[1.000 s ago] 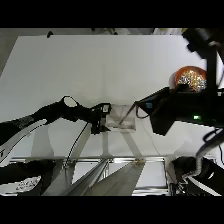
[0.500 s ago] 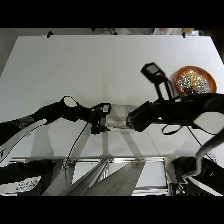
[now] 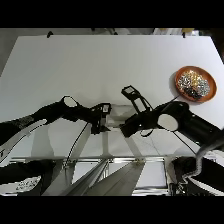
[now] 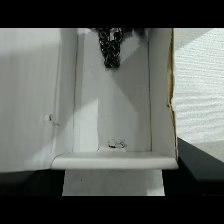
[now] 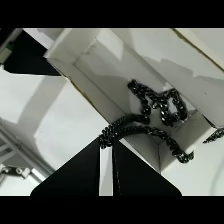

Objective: Fold the box and place the chain.

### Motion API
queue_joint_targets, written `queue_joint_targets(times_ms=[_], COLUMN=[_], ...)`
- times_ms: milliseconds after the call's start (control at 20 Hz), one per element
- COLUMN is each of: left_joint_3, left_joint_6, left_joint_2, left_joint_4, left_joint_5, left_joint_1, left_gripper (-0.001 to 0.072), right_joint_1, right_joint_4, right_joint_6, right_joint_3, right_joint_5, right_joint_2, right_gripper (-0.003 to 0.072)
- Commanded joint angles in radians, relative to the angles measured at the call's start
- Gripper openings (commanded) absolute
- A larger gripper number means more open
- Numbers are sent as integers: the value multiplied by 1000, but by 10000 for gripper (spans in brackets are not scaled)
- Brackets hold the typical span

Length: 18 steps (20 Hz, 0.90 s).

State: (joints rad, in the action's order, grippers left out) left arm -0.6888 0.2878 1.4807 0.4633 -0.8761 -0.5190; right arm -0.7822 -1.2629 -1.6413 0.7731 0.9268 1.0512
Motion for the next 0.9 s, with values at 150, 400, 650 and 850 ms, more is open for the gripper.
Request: queue_joint_targets(times_ms=[150,400,650,850], left_joint_3=[0,0,0,0], left_joint_6=[0,0,0,0], left_joint_2=[0,0,0,0], left_joint_4=[0,0,0,0], left_joint_5=[0,0,0,0], left_joint_1=[0,0,0,0], left_gripper=[209,209,209,209], right_joint_1=[-3,78,261,449], right_joint_4=[15,-38,-273,-282], right_joint_6=[0,31,33,16], right_joint_3=[-4,68,93,42], right_joint_5=[-87,60,233,208], right_joint_2=[53,-51,-207,-139], right_gripper=[120,110,12,15])
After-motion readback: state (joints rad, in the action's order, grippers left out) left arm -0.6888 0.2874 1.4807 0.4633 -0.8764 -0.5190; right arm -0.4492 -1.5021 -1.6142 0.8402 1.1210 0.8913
